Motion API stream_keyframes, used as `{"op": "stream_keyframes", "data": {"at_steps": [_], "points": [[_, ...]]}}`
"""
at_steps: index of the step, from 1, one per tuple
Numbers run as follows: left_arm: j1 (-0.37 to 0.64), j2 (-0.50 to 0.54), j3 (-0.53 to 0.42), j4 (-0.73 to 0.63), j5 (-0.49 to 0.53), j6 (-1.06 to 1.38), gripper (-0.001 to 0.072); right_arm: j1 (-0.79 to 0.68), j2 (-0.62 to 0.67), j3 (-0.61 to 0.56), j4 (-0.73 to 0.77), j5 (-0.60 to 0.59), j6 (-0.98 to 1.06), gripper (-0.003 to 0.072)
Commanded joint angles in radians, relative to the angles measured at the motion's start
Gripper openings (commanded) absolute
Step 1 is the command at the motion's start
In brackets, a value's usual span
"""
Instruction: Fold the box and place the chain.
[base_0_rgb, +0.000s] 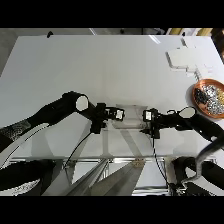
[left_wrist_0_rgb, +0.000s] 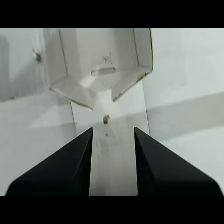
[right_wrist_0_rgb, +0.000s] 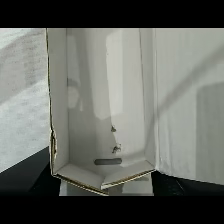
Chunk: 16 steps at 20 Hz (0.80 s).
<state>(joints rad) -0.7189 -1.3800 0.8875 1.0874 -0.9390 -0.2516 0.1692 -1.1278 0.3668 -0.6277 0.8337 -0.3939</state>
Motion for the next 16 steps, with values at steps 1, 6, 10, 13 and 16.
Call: {"op": "stream_keyframes", "data": {"at_steps": [1, 6, 10, 13, 16], "points": [[-0.011, -0.002, -0.004, -0.056, 0.038, 0.072, 0.0290, 0.000, 0.000, 0.001, 0.000, 0.000, 0.000, 0.0403], [-0.019, -0.038, -0.006, -0.105, 0.069, 0.072, 0.0287, 0.000, 0.000, 0.001, 0.000, 0.000, 0.000, 0.0403], [-0.033, -0.044, -0.006, -0.138, 0.158, 0.072, 0.0263, 0.000, 0.000, 0.001, 0.000, 0.000, 0.000, 0.0403], [-0.049, -0.047, -0.006, -0.160, 0.161, 0.072, 0.0262, 0.000, 0.000, 0.001, 0.000, 0.000, 0.000, 0.0403], [-0.055, -0.047, -0.006, -0.161, 0.166, 0.072, 0.0251, 0.000, 0.000, 0.001, 0.000, 0.000, 0.000, 0.0403]]}}
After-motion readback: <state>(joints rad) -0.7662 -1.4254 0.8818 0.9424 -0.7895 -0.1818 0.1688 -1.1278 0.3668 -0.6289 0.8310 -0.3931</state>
